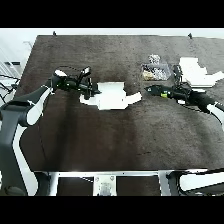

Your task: Fold the box and place the chain.

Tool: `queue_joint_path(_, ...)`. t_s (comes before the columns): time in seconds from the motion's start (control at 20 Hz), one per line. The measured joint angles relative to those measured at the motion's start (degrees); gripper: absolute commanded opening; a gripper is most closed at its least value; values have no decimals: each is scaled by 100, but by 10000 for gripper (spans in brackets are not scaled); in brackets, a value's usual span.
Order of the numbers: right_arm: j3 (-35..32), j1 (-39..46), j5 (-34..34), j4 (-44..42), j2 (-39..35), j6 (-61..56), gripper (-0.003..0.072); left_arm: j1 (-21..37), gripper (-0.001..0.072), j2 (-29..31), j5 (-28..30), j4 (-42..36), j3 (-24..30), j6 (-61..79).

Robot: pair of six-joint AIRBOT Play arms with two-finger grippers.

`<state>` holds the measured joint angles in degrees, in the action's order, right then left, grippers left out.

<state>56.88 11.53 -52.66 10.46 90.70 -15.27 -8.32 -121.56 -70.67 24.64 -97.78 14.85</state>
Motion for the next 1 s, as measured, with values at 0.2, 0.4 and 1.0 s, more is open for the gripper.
queue_joint_path(0.2, -190, -13, -103, -35, -621, 702, 363, 0, 20, 0, 11, 11, 2, 7)
queue_joint_path(0.4, -361, -131, -210, -35, -1062, 1709, 578, 0, 20, -2, 15, 15, 2, 13)
queue_joint_path(1.0, -487, -1521, 315, 1749, -1185, 3263, 675, 0, 20, -2, 22, 20, 2, 17)
